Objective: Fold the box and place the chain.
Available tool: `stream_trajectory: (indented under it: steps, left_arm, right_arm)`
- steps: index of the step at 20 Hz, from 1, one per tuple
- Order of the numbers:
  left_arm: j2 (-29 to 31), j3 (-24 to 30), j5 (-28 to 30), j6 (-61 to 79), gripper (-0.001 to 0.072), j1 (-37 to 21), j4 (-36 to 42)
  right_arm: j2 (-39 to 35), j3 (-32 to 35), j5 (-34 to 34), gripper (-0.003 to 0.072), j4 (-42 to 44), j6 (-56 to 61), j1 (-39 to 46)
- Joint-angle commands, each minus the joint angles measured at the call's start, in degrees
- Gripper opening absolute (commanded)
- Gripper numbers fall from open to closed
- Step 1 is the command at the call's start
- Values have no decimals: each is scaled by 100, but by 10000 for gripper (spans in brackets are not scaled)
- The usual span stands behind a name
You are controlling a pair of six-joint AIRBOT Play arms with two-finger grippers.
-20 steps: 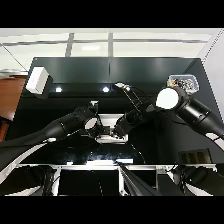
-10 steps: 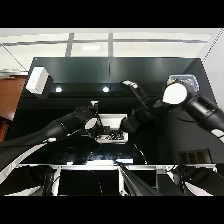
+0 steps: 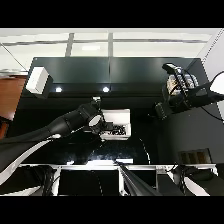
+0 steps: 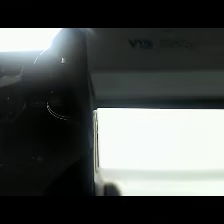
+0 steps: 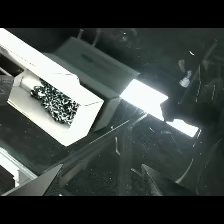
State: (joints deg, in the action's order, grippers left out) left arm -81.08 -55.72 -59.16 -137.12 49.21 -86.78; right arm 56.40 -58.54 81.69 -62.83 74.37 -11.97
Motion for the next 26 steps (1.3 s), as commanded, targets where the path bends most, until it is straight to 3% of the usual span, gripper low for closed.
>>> stream_trajectory:
  steps: [1, 3, 4, 9, 12, 15, 17, 19, 20, 22, 23, 26]
  left_arm:
    - [-83, -46, 79, -74, 43, 4, -96]
    - [-76, -68, 24, -72, 394, 0, -94]
    - [-46, -109, -92, -70, 520, -2, -94]
    - [728, -409, -616, 1506, 524, -9, -111]
    - [1405, -348, -1388, 2855, 522, -162, -190]
    - [2072, -57, -1928, 4358, 519, -632, -186]
    - [2529, 295, -1851, 4767, 483, -1298, -2]
    - [2870, 855, -1373, 5254, 486, -2142, 946]
    - [2955, 1196, -1178, 5855, 498, -2549, 1674]
    - [2933, 1790, -1204, 7160, 639, -3121, 2859]
    - [2892, 2033, -1320, 7742, 700, -3239, 3152]
    - [2675, 2465, -1510, 8616, 708, -3276, 3195]
  right_arm:
    - [-44, 63, 31, 561, 39, 20, 114]
    - [-44, 107, 15, 561, 35, 20, 116]
    - [-44, 107, 17, 561, 28, 20, 116]
    - [-44, 107, 20, 561, -28, 17, 116]
    - [-44, 107, 24, 561, -28, 17, 116]
    - [-44, 107, 24, 561, -35, 17, 116]
    - [-44, 107, 35, 562, -17, 22, 116]
    - [-44, 107, 63, 565, -20, 46, 116]
    - [-44, 107, 61, 654, -24, 96, 116]
    - [-44, 107, 52, 702, -33, 98, 116]
    - [-44, 107, 55, 702, -48, 98, 116]
    - [-44, 107, 55, 702, -48, 103, 116]
